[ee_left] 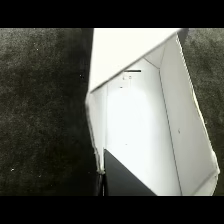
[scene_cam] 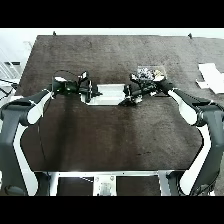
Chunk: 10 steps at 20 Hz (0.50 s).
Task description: Fold the box and place the chain.
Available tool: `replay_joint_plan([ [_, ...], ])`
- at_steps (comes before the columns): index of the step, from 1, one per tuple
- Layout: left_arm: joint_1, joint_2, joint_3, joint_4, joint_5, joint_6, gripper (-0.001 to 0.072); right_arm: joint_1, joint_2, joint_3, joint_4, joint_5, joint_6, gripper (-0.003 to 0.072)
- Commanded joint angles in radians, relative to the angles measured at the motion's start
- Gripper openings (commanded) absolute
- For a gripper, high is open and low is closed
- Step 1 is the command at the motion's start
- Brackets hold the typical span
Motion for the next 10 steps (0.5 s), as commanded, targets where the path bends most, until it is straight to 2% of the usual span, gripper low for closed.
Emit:
replay_joint_plan([
  [1,0.001,0.000,0.000,0.000,0.000,0.000,0.0021,0.010,-0.021,0.023,0.008,0.018,0.001,0.0682],
  [10,0.001,0.000,0.000,0.000,0.000,0.000,0.0021,0.010,-0.028,0.046,-0.031,0.016,0.016,0.0681],
])
